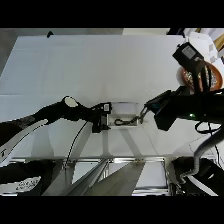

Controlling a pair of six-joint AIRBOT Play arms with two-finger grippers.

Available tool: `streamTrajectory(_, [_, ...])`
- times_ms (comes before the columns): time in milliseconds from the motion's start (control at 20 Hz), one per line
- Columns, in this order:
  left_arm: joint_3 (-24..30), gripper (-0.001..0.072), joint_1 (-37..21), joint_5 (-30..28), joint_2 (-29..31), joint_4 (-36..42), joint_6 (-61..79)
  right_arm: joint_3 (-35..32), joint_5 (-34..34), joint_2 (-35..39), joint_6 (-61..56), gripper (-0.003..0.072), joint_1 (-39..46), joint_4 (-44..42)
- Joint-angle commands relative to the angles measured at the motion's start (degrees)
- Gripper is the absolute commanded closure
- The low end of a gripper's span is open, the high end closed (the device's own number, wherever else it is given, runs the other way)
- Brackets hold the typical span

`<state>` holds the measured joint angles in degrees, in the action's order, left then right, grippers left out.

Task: Fold the box and place the chain.

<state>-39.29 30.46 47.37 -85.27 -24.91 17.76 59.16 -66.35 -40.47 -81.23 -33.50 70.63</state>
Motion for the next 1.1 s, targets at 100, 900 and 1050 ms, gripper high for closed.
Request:
streamTrajectory(100, [0.0,0.0566,0.0,0.0,0.04,0.0,0.0,-0.09,8.96,-1.9,-1.01,0.067,-8.24,-0.57])
streamTrajectory(900, [0.0,0.0566,0.0,0.0,0.04,0.0,0.0,-12.22,16.72,-20.85,-0.81,0.067,-8.35,-2.56])
streamTrajectory(1050, [0.0,0.0566,0.0,0.0,0.07,0.0,0.0,-12.44,17.88,-24.17,-0.81,0.0659,-8.35,-2.56])
